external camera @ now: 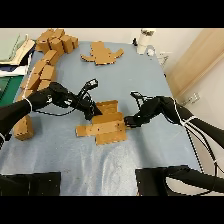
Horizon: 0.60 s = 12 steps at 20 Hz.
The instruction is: Fold the box.
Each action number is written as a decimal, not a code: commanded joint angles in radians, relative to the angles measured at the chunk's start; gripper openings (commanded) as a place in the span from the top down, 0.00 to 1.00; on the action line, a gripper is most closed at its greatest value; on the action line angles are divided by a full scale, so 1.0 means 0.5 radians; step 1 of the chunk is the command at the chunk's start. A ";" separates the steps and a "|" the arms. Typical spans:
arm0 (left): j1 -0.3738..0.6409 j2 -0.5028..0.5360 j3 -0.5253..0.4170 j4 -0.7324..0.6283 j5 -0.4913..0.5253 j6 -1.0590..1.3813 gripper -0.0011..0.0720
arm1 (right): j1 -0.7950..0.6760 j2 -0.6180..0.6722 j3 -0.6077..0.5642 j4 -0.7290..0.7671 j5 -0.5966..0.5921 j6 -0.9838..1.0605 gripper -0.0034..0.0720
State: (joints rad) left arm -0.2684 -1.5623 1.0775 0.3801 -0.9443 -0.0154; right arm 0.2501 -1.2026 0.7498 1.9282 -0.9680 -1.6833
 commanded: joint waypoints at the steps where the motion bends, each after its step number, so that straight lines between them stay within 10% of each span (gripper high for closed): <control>1: -0.045 0.002 -0.005 0.004 0.025 -0.008 0.97 | 0.003 0.034 -0.024 -0.027 0.075 0.016 0.95; 12: -0.266 0.288 -0.317 -0.020 0.436 0.234 0.97 | 0.003 0.419 -0.024 -0.401 0.267 0.437 0.95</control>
